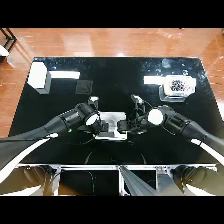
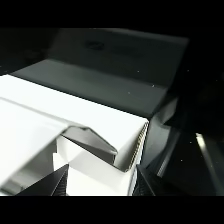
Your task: Fold the box and place the chain.
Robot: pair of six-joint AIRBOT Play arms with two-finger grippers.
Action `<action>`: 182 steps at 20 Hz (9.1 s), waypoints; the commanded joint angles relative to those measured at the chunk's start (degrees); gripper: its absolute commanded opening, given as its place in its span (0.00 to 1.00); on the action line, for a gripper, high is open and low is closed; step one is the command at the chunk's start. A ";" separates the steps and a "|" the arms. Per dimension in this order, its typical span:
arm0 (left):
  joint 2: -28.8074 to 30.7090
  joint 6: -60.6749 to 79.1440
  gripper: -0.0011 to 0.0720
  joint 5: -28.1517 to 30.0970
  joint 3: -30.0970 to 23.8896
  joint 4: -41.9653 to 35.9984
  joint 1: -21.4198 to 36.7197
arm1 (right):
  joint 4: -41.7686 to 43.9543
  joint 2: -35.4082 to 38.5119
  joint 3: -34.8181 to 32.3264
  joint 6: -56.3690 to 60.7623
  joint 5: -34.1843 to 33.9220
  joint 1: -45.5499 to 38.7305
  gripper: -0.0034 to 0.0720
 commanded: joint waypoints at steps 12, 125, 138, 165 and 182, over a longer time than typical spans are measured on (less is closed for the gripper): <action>-0.02 0.37 0.04 0.09 0.02 0.02 0.02 | -15.56 -6.64 6.08 15.43 7.02 6.71 0.60; 0.02 0.37 0.04 3.58 0.02 1.09 0.04 | -33.59 -25.66 41.70 -13.40 10.69 -44.06 0.07; 0.00 -0.94 0.04 3.52 0.02 1.53 1.33 | -24.26 -4.24 40.70 -20.50 15.72 -45.48 0.07; -0.02 -0.61 0.04 3.58 -0.02 1.31 1.22 | 1.25 17.51 34.97 -27.67 29.20 -11.78 0.07; -0.02 -0.04 0.04 3.15 -0.02 1.33 1.22 | 0.26 3.65 24.22 -27.67 17.88 -2.93 0.07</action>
